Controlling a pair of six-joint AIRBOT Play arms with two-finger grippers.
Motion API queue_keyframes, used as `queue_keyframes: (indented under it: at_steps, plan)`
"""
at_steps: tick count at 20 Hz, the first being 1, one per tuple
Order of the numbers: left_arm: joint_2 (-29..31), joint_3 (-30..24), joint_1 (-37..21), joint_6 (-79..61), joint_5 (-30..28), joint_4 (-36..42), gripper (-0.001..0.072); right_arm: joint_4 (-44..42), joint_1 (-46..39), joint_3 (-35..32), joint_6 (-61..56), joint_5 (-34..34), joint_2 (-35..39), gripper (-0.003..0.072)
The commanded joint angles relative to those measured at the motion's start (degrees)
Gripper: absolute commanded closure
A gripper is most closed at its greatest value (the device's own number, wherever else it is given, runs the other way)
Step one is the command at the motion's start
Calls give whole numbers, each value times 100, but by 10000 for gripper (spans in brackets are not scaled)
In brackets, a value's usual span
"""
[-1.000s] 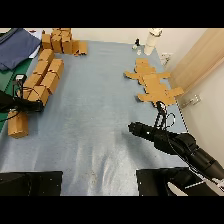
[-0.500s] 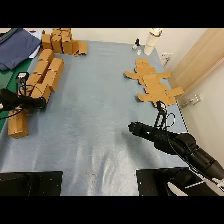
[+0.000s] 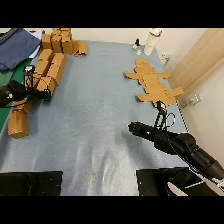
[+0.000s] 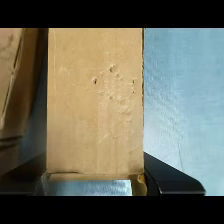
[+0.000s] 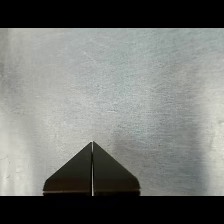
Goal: Fold the box.
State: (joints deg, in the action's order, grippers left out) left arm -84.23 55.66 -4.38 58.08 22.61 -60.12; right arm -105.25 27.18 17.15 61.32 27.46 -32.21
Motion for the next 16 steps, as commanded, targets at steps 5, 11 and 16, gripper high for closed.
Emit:
queue_keyframes:
  at_steps: [5, 11, 16]
  plan:
    - [-551, 507, 13, 2, 92, 192, 234, -2, -2, 4, 0, 0, 2, 683]
    - [-533, 557, -2, 2, 415, 181, 7, -17, 4, 4, 0, 4, 2, 683]
    - [-326, 909, -131, 48, 1449, -177, 6, -20, 4, 4, 0, 11, 2, 682]
